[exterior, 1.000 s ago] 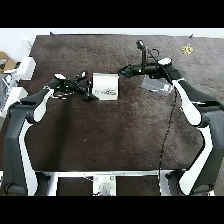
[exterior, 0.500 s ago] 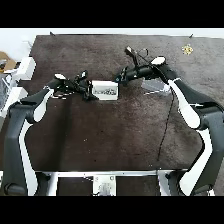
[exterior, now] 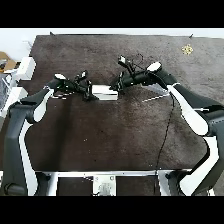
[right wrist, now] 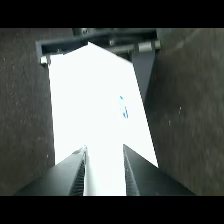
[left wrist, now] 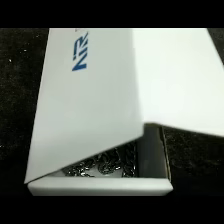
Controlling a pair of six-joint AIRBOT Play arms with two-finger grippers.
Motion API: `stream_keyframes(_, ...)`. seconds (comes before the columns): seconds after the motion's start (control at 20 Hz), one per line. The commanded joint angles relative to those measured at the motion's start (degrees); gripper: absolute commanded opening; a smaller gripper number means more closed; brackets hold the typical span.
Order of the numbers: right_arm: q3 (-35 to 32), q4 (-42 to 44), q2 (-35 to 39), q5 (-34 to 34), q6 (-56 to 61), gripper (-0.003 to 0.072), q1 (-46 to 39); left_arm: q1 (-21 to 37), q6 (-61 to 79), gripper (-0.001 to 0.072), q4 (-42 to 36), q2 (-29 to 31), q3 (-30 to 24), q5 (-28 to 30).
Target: Fold the box and place the chain.
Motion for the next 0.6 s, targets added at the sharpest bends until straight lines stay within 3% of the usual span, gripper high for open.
stream_keyframes(0.0, -0.9, 1.25, 0.07, -3.21, -5.44, 0.0272, 2.01, 0.0, 0.0, 0.0342, 0.02, -0.04, 0.04, 0.02)
stream_keyframes(0.15, -0.92, -1.86, -0.81, -5.68, -6.43, 0.0271, 3.19, 0.0, 0.0, 0.0343, 0.02, -0.04, 0.04, 0.0)
stream_keyframes(0.2, -0.92, -2.29, -0.81, -6.62, -6.43, 0.0202, 3.19, 0.0, 0.0, 0.0343, 0.02, -0.04, 0.04, 0.02)
stream_keyframes(0.55, -0.31, -2.34, -0.09, -11.26, -6.64, 0.0196, 3.06, 0.0, 0.0, 0.0343, 0.02, -0.04, 0.04, 0.0)
